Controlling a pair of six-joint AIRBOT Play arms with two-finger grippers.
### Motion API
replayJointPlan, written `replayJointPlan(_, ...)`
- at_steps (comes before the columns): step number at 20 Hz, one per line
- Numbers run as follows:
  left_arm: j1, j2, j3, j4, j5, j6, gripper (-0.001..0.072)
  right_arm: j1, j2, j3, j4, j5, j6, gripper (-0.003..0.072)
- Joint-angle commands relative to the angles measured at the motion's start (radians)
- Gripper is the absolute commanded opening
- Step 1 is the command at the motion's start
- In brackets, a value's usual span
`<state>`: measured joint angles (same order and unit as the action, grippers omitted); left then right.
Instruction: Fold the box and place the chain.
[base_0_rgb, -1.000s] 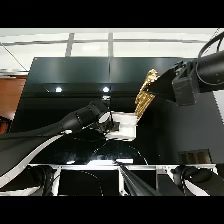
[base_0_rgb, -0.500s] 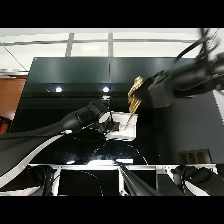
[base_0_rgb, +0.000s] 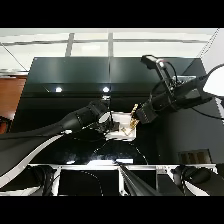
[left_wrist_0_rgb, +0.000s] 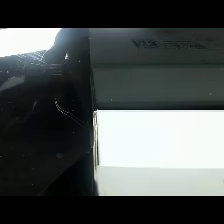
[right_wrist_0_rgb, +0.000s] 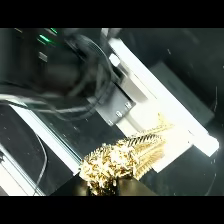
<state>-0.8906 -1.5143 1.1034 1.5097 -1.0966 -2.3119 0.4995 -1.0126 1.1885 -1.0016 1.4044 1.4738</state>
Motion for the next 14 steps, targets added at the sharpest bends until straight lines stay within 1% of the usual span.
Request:
replayJointPlan(1, 0.001, 0.000, 0.001, 0.000, 0.002, 0.000, 0.0029, 0.002, 0.000, -0.063, -0.005, -0.002, 0.014, 0.0003)
replayJointPlan(4, 0.001, 0.000, 0.001, 0.000, 0.002, 0.000, 0.0029, 0.002, -0.001, -0.145, 0.086, -0.078, 0.012, 0.0003)
replayJointPlan(7, 0.001, 0.000, 0.001, 0.000, 0.001, 0.000, 0.0029, 0.002, -0.011, -0.211, 0.111, -0.148, 0.011, 0.0003)
replayJointPlan(10, 0.001, 0.000, 0.001, 0.000, 0.001, 0.000, 0.0029, 0.002, -0.032, -0.236, 0.111, -0.186, 0.011, 0.0004)
replayJointPlan(14, 0.001, 0.000, 0.001, 0.000, 0.002, 0.000, 0.0029, 0.003, -0.057, -0.257, 0.113, -0.203, 0.012, 0.0005)
